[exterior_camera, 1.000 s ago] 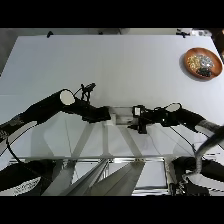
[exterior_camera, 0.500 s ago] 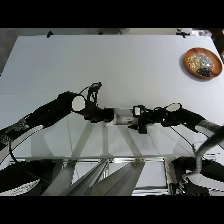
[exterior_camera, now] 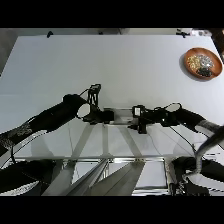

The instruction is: Fold the box and place the chain.

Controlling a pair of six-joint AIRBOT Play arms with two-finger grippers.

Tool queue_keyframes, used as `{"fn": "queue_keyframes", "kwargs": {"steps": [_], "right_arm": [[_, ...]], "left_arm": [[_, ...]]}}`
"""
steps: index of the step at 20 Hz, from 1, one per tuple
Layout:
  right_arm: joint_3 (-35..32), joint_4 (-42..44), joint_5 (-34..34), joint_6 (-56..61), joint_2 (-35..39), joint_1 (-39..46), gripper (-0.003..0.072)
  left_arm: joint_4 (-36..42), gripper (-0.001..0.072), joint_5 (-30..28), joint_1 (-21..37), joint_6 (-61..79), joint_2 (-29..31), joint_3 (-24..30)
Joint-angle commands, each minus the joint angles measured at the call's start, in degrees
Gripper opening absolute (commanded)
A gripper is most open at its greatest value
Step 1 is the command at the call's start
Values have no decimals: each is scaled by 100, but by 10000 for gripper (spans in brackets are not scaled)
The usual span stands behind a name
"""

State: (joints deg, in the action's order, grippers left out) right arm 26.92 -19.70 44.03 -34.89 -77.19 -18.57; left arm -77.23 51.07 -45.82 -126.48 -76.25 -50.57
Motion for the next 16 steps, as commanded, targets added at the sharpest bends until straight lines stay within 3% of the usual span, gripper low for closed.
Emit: {"fn": "queue_keyframes", "kwargs": {"steps": [1, 3, 9, 16], "right_arm": [[0, 4, 0, 11, 4, 0, 403], [0, 4, 0, 11, 4, 0, 403], [0, 4, 0, 11, 4, 0, 403], [0, 4, 0, 11, 4, 0, 403]], "left_arm": [[-468, 361, -83, -186, -586, 2, -4], [-446, 329, -238, -249, -619, 2, -4], [-136, 322, -98, -251, -396, 0, -17], [472, 323, 498, 188, 46, 0, -192]]}}
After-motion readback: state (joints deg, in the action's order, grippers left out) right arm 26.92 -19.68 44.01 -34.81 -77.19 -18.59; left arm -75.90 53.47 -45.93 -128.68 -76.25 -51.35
